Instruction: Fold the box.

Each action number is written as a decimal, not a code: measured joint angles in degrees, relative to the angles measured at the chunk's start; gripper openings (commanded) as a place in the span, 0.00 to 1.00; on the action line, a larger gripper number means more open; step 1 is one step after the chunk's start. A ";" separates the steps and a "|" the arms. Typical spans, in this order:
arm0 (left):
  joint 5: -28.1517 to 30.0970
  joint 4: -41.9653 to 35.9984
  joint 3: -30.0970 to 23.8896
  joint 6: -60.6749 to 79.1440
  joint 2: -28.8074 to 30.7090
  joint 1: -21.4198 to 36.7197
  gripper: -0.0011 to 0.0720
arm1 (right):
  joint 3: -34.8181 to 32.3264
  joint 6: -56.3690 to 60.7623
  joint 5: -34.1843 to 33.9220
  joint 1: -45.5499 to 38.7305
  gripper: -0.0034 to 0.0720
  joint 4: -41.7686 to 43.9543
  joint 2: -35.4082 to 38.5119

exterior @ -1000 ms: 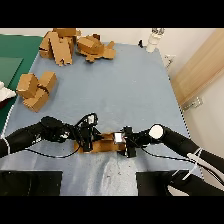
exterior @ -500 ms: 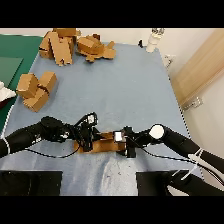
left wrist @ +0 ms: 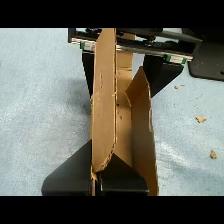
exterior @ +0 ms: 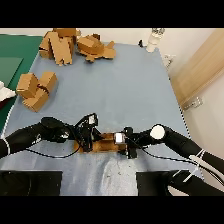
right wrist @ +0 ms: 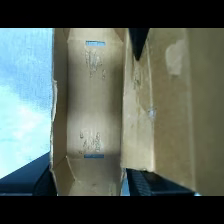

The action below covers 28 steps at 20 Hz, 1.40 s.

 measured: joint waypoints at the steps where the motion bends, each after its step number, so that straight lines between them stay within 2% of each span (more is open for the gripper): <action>1: 0.04 -0.02 0.00 0.00 0.00 0.04 0.04 | 0.00 0.22 -0.22 0.00 0.82 -0.09 -0.11; 13: 0.00 -0.02 0.00 -0.04 0.00 0.04 0.04 | -0.09 0.31 -2.14 0.00 0.81 -0.15 -1.66; 14: 0.02 -0.02 0.00 -0.04 0.00 0.04 0.04 | -0.09 0.31 -2.16 0.00 0.70 -0.13 -1.68; 15: -0.07 0.02 0.00 -0.04 0.00 0.04 0.04 | -0.09 0.33 -2.14 0.00 0.67 -0.13 -1.70; 17: -0.04 0.04 0.00 -0.04 0.00 0.04 0.04 | -0.09 0.33 -2.14 0.00 0.71 -0.13 -1.70; 18: -0.04 0.04 0.00 -0.04 0.00 0.04 0.04 | -0.09 0.35 -2.14 0.00 0.80 -0.17 -1.70; 28: 0.83 -0.02 0.00 -2.82 0.00 0.04 0.04 | -0.09 0.59 -2.12 0.00 0.79 -1.03 -1.73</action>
